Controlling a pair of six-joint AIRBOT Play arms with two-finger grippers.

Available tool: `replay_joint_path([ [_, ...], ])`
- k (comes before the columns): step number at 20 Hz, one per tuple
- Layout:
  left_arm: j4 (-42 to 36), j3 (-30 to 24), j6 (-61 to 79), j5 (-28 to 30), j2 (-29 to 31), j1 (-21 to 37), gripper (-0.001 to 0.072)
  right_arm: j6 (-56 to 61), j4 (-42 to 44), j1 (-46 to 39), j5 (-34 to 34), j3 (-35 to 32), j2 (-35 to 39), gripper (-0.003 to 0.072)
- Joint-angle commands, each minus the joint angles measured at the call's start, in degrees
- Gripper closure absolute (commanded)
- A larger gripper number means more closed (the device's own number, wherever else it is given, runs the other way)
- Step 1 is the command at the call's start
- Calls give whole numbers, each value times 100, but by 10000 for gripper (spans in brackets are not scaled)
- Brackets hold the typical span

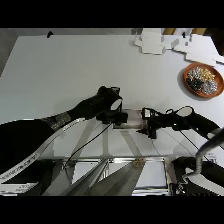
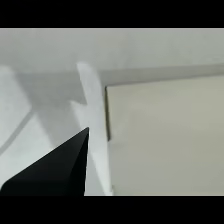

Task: Fold the box and place the chain.

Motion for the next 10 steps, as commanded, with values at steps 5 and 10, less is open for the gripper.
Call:
replay_joint_path([
  [5,-46,2,1480,-444,863,363,361,2,0,2,20,4,4,288],
  [10,-70,-415,3311,-542,1707,667,361,4,0,2,22,4,4,288],
])
